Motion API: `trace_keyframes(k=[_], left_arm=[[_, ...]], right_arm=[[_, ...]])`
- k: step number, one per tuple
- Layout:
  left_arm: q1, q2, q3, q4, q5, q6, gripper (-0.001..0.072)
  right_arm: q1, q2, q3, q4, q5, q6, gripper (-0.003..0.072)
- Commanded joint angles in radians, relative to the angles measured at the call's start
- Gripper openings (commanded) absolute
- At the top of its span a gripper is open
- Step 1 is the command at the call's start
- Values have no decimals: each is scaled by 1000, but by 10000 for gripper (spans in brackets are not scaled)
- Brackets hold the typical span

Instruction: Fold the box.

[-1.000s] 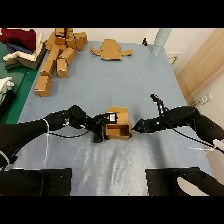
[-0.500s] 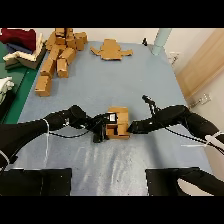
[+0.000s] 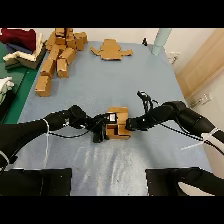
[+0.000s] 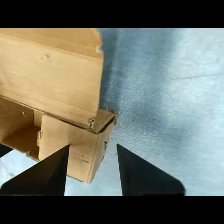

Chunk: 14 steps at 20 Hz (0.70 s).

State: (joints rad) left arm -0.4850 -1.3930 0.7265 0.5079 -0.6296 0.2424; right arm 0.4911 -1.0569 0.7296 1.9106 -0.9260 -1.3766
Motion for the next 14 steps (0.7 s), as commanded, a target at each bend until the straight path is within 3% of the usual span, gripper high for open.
trace_keyframes(k=[1,7,14], left_arm=[[-1,0,0,0,0,0,400],[-1,0,0,0,1,0,401],[0,0,0,0,0,0,401]], right_arm=[[112,-16,53,-203,-21,265,470],[254,-140,174,-406,-148,545,469],[265,-228,220,-439,-200,635,469]])
